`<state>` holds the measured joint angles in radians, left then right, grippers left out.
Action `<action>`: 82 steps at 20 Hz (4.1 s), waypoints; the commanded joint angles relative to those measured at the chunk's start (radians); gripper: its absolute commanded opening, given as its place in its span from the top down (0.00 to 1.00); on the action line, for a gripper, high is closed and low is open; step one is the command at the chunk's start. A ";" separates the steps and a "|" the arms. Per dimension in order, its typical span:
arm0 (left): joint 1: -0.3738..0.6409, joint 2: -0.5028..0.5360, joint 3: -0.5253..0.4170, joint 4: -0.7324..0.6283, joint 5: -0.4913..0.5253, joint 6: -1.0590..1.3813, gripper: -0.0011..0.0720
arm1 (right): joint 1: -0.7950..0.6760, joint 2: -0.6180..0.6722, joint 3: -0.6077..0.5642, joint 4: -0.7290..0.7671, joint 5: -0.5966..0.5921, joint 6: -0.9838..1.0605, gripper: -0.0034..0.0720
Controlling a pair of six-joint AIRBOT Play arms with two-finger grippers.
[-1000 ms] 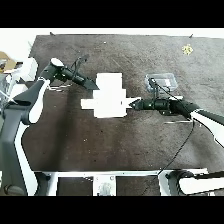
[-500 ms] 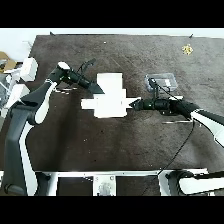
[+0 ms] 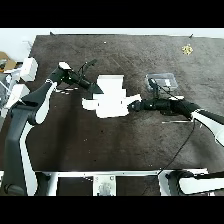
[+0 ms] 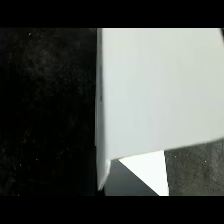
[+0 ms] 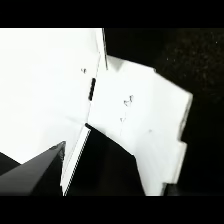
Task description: Fold the box and place the chain.
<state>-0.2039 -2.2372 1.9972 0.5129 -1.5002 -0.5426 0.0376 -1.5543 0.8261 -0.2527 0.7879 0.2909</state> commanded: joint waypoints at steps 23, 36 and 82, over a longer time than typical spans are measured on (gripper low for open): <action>-0.001 -0.027 -0.008 -0.019 0.158 0.682 0.97 | -0.131 0.158 0.001 -0.065 0.045 -0.250 0.23; 0.000 -0.037 -0.043 -0.017 0.187 0.681 0.97 | 0.044 0.158 0.001 -0.057 0.015 -0.729 0.16; 0.000 -0.037 -0.043 -0.024 0.192 0.682 0.97 | 0.061 -0.381 0.715 -0.308 0.359 -0.529 0.05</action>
<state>-0.2047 -2.2738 1.9541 0.4885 -1.3075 0.1387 0.1028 -1.8843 1.4864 -0.5694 1.0534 -0.2398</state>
